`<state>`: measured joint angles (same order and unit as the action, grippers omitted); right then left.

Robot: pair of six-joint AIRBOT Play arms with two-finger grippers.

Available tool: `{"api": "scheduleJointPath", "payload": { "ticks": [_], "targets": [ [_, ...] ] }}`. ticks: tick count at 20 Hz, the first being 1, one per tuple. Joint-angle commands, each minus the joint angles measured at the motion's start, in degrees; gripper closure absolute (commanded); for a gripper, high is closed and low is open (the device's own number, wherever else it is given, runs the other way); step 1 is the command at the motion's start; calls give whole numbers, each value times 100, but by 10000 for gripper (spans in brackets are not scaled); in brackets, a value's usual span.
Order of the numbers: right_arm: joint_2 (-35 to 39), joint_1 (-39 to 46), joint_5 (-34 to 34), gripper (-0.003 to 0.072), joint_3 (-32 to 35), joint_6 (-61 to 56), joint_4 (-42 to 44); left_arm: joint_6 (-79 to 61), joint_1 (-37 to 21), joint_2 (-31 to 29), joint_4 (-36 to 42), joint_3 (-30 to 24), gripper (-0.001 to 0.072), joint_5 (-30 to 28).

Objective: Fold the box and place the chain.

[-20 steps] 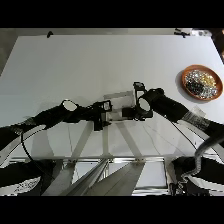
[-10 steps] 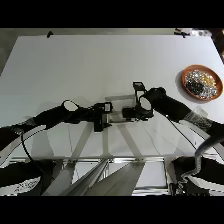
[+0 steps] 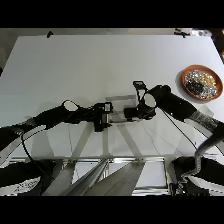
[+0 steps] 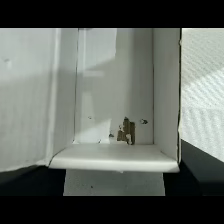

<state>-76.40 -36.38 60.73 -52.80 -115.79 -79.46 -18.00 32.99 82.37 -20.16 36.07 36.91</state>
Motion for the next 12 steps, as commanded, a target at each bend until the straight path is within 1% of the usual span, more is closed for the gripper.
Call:
{"api": "scheduleJointPath", "payload": {
  "ticks": [1, 5, 9, 12],
  "targets": [
    [85, 13, -11, 35, -7, 393, 310, 0, -4, -2, 0, 0, 557, -2],
    [289, 151, 175, 35, -7, 680, 376, 0, -4, -2, 0, 0, 557, -2],
    [739, 385, 332, 36, -7, 833, 431, 0, -4, -2, 0, 0, 557, 0],
    [1014, 610, 619, 39, -7, 953, 431, 0, -4, -2, 0, 0, 557, -2]
  ]
}}
